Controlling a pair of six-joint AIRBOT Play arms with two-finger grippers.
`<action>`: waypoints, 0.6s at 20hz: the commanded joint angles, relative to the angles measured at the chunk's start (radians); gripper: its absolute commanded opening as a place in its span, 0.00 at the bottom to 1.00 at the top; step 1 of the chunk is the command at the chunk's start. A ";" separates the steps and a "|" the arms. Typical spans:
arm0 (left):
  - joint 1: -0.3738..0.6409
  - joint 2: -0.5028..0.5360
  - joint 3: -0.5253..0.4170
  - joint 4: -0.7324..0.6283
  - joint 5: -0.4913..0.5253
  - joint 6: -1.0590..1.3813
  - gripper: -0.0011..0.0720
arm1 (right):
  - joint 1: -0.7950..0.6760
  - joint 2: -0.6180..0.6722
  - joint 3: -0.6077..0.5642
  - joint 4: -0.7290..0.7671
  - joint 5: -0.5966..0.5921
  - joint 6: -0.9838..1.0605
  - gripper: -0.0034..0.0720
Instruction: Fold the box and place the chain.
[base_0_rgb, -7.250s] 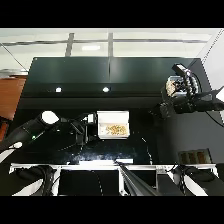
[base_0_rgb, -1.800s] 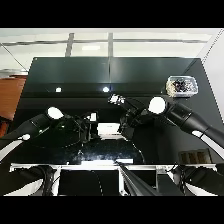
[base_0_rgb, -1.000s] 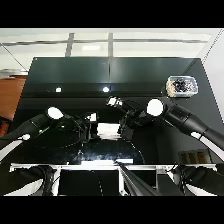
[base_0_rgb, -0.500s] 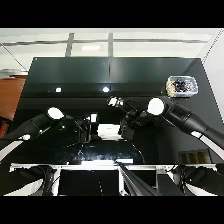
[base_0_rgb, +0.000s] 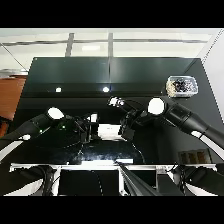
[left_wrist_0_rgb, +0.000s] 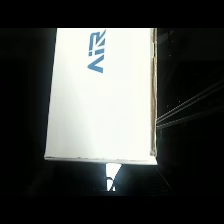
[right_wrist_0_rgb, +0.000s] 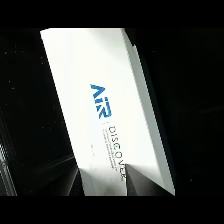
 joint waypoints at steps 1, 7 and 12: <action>0.001 0.000 0.000 0.000 0.002 0.000 0.68 | -0.001 -0.016 0.000 0.000 -0.005 0.007 0.46; 0.001 0.000 0.000 0.000 0.002 0.000 0.68 | -0.001 -0.024 0.000 0.000 -0.005 0.007 0.46; 0.001 0.000 0.000 0.000 0.002 0.000 0.68 | -0.001 -0.022 0.002 0.003 -0.005 0.008 0.46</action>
